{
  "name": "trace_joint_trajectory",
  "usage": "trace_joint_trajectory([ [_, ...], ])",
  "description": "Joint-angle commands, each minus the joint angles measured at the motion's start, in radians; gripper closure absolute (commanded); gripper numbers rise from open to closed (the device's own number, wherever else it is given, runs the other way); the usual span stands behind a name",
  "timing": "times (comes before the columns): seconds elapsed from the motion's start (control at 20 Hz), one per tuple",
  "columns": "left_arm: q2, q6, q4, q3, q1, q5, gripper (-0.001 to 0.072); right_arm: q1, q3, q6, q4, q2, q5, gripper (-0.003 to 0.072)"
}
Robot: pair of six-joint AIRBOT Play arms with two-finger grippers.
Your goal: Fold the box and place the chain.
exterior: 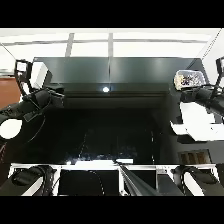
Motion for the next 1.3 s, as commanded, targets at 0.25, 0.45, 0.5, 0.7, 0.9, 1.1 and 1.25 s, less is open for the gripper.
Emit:
trace_joint_trajectory([
  [0.25,-0.053,0.000,-0.009,0.000,0.001,0.294,0.0528,-0.016,0.000,-0.001,0.003,-0.119,-0.470,0.0224],
  [0.45,-0.192,0.000,-0.006,0.000,0.001,0.263,-0.0001,-0.041,0.005,0.000,-0.171,-0.310,-0.455,0.0008],
  [0.5,-0.216,0.000,-0.006,0.003,0.001,0.245,-0.0001,-0.073,0.029,0.013,-0.171,-0.348,-0.431,0.0010],
  [0.7,-0.261,-0.001,-0.006,0.028,0.006,0.071,-0.0001,-0.412,0.320,0.194,-0.175,-0.529,-0.138,0.0011],
  [0.9,-0.280,0.000,-0.003,0.029,-0.012,0.000,-0.0003,-0.761,0.608,0.211,-0.180,-0.719,0.391,0.0011],
  [1.1,-0.280,0.000,-0.010,0.029,-0.026,-0.011,-0.0002,-0.895,0.650,0.105,-0.279,-0.798,0.688,0.0011],
  [1.25,-0.280,0.000,-0.037,0.029,-0.025,-0.047,-0.0002,-0.886,0.650,0.039,-0.441,-0.811,0.716,0.0011],
])
